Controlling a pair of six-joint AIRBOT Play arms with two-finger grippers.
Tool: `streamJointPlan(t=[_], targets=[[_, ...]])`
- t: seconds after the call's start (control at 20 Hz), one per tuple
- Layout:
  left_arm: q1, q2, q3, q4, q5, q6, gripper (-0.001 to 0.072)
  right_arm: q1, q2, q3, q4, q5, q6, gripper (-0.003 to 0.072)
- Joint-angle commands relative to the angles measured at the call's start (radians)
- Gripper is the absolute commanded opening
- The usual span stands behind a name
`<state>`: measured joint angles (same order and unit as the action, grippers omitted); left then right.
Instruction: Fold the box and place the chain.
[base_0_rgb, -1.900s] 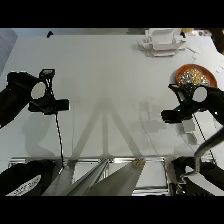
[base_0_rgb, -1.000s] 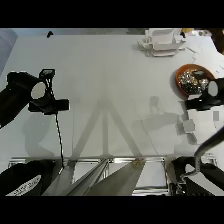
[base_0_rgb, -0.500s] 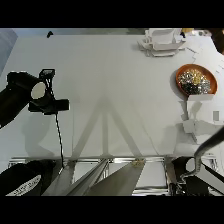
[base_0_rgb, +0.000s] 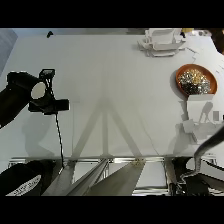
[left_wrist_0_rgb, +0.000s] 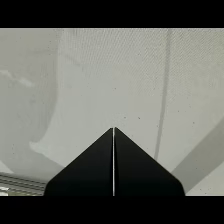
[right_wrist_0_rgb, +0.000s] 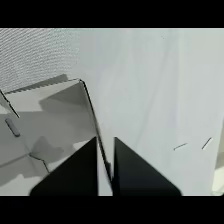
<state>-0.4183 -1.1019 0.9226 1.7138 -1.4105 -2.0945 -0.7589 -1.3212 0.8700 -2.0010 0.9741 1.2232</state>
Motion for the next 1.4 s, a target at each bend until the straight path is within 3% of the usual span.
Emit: streamJointPlan(t=[0.0, 0.2, 0.45, 0.65, 1.0, 1.35], targets=[[0.001, 0.001, 0.000, 0.000, 0.000, 0.000, 0.0012, 0.023, -0.016, 0.001, 0.014, 0.032, -0.025, 0.0020], [0.001, 0.001, 0.000, 0.000, 0.000, 0.000, 0.0012, 0.138, 0.112, 0.001, 0.113, 0.078, -0.074, 0.0019], [0.001, 0.001, 0.000, 0.000, 0.000, 0.000, 0.0012, 0.280, 0.327, -0.052, 0.611, 0.195, -0.111, 0.0019], [0.001, 0.001, 0.000, 0.000, 0.000, 0.000, 0.0012, 0.448, 0.516, -0.213, 0.825, 0.177, -0.063, 0.0019], [0.001, 0.001, 0.000, 0.000, 0.006, 0.000, 0.0012, 0.845, 0.761, -0.451, 0.883, 0.061, 0.153, 0.0020], [-0.002, 0.000, -0.002, 0.008, 0.270, 0.064, 0.0013, 1.096, 0.764, -0.475, 0.872, -0.093, 0.247, 0.0020]])
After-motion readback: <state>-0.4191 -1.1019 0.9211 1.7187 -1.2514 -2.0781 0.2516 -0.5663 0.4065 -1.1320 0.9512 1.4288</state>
